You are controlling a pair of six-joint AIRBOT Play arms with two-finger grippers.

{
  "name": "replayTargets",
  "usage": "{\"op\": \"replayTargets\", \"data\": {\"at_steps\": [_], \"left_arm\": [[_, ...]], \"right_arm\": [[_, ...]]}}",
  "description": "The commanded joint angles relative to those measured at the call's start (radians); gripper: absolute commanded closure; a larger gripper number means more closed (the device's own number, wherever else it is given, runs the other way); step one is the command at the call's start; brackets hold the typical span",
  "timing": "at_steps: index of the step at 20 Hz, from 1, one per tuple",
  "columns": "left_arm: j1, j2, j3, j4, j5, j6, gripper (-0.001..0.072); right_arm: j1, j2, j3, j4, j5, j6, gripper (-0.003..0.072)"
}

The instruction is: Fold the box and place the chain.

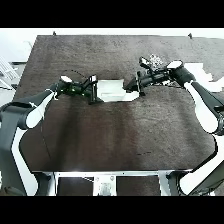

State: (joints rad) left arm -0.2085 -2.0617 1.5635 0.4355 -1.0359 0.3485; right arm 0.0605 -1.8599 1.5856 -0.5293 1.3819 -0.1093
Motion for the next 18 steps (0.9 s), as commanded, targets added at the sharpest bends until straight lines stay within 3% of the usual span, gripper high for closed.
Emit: {"op": "replayTargets", "data": {"at_steps": [1, 4, 6, 11, 18], "left_arm": [[0.000, 0.000, 0.000, 0.001, -0.003, 0.000, 0.0298], [0.000, 0.000, 0.000, 0.001, -0.004, 0.000, 0.0298], [0.000, 0.000, 0.000, 0.001, -0.004, 0.000, 0.0298], [0.000, 0.000, 0.000, 0.001, -0.004, 0.000, 0.0298], [0.000, 0.000, 0.000, 0.001, -0.005, 0.000, 0.0298]], "right_arm": [[0.051, 0.002, 0.000, 0.092, -0.116, 0.027, 0.0678], [0.082, -0.016, 0.000, 0.092, -0.322, 0.050, 0.0679], [0.097, -0.031, 0.003, 0.094, -0.388, 0.050, 0.0680], [0.105, -0.080, 0.019, 0.095, -0.461, 0.082, 0.0680], [0.117, -0.140, 0.059, 0.013, -0.473, 0.158, 0.0681]]}}
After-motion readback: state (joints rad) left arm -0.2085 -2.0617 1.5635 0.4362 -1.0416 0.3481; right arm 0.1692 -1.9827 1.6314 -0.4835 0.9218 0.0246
